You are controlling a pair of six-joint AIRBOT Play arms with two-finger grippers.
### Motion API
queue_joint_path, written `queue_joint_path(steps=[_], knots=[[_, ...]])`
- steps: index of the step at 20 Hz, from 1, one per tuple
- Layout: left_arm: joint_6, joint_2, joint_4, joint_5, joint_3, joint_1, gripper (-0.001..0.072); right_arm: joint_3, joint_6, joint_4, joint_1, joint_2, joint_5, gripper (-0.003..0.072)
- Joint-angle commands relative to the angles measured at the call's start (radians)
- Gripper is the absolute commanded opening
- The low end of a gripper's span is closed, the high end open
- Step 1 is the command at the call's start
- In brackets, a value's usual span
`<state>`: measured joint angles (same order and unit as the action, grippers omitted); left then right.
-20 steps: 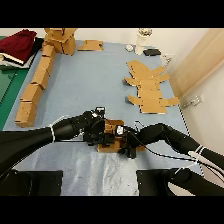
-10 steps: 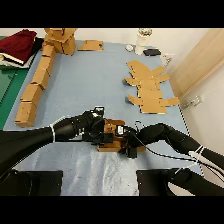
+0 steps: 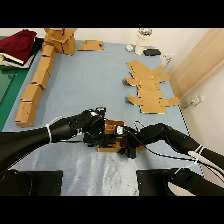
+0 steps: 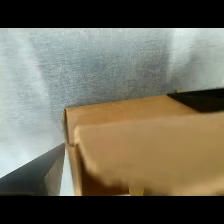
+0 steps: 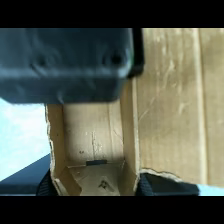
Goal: Fold the box.
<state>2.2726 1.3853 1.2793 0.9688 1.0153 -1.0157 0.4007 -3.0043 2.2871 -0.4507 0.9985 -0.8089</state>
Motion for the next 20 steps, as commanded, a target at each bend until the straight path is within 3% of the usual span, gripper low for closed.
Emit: queue_joint_path(steps=[1,5,9,11,12,13,15,16,18,20], knots=[[-0.028,-0.049,0.019,0.046,-0.001,0.002,0.0539,0.001,0.002,-0.002,0.000,0.000,-0.001,0.0508],[-0.028,-0.133,0.079,0.126,-0.001,0.029,0.0539,0.001,0.002,-0.002,0.000,0.000,-0.001,0.0508],[-0.033,-0.207,0.079,0.123,-0.001,0.082,0.0508,0.001,0.001,-0.002,0.000,0.000,-0.001,0.0508],[-0.092,-0.239,0.087,0.163,-0.001,0.095,0.0255,0.001,0.001,-0.002,0.000,0.000,-0.001,0.0508],[-0.130,-0.251,0.124,0.204,-0.002,0.095,0.0059,0.001,0.002,-0.002,0.000,0.000,-0.001,0.0508],[-0.142,-0.262,0.196,0.260,-0.005,0.095,0.0013,0.001,0.001,-0.002,0.000,0.000,-0.001,0.0508],[-0.160,-0.288,0.281,0.312,-0.051,0.150,0.0012,0.001,0.002,-0.002,0.000,0.000,-0.001,0.0508],[-0.227,-0.305,0.237,0.299,-0.096,0.225,0.0012,0.001,0.001,-0.002,0.000,0.000,-0.001,0.0508],[-0.520,-0.323,0.006,0.225,-0.199,0.425,0.0012,0.001,0.002,-0.002,0.000,0.000,-0.001,0.0508],[-1.162,-0.324,-0.351,0.189,-0.294,0.629,0.0012,0.001,0.002,-0.002,0.000,0.000,-0.001,0.0508]])
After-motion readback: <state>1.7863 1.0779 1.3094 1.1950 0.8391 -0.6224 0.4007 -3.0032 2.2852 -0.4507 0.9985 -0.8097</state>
